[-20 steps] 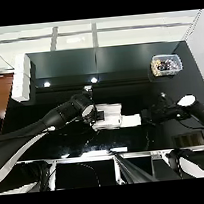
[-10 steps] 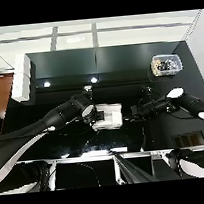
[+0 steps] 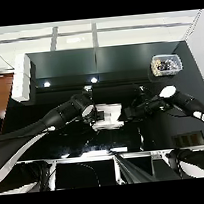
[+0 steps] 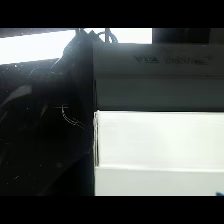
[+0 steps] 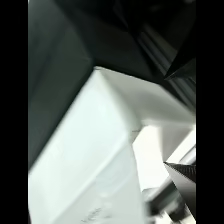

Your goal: Fold the box and place the chain.

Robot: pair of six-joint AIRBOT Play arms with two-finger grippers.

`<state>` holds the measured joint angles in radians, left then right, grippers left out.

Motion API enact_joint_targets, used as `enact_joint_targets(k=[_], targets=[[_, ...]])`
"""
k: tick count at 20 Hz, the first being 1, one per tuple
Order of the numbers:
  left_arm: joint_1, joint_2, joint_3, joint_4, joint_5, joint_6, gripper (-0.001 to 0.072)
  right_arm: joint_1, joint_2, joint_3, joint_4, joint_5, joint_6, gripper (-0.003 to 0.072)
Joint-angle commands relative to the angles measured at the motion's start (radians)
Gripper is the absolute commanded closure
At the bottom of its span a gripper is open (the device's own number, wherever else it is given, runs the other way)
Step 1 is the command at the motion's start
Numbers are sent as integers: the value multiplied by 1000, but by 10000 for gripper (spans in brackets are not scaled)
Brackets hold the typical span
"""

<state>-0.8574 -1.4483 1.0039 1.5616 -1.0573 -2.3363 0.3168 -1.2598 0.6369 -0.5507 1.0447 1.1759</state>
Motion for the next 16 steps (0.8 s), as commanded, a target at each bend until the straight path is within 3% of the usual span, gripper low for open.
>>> enact_joint_targets(k=[1, 4, 5, 6, 13, 14, 16], targets=[[1, 0, 0, 0, 1, 0, 686, 132, 0, 79, -242, -159, 285, 175], [1, 0, 0, 0, 1, 0, 686, 221, -1, 145, -442, -172, 525, 202], [1, 0, 0, 1, 1, 0, 686, 246, -1, 163, -503, -164, 592, 262], [1, 0, 0, 1, 1, 0, 686, 268, -3, 180, -555, -156, 654, 271], [1, 0, 0, 1, 1, 0, 686, 427, -106, 329, -819, 64, 980, 273], [1, 0, 0, 1, 1, 0, 686, 442, -111, 335, -836, 71, 1025, 376], [1, 0, 0, 1, 2, 0, 686, 461, -119, 335, -838, 59, 1104, 382]])
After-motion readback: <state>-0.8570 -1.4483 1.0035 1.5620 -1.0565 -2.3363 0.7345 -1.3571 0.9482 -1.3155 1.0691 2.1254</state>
